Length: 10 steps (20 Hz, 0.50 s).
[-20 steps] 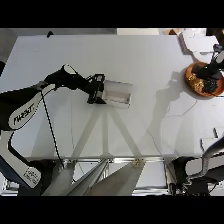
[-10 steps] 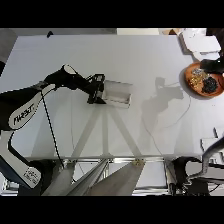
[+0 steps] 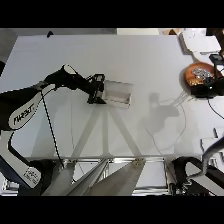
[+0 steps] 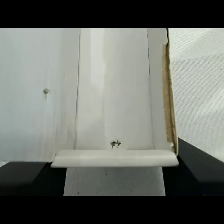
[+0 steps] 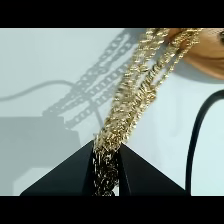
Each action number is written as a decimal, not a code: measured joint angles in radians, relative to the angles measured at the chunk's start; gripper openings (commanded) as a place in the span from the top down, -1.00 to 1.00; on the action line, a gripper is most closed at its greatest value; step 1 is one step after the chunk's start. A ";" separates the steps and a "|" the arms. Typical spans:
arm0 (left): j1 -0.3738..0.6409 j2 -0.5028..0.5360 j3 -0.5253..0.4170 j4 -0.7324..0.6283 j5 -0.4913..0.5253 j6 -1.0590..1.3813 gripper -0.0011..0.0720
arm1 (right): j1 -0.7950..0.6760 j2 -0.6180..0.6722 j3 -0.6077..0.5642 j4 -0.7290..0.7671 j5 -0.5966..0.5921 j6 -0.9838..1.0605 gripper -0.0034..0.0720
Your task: Fold the box and place the chain.
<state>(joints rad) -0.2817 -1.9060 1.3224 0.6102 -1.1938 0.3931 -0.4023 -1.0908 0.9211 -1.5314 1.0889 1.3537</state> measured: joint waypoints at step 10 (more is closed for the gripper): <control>0.000 0.000 0.000 0.000 0.000 0.000 0.03 | 0.475 0.050 -0.101 0.018 -0.086 0.047 0.90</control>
<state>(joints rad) -0.2817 -1.9060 1.3224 0.6102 -1.1938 0.3931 0.0723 -1.0405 0.8204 -1.5135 1.0027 1.4006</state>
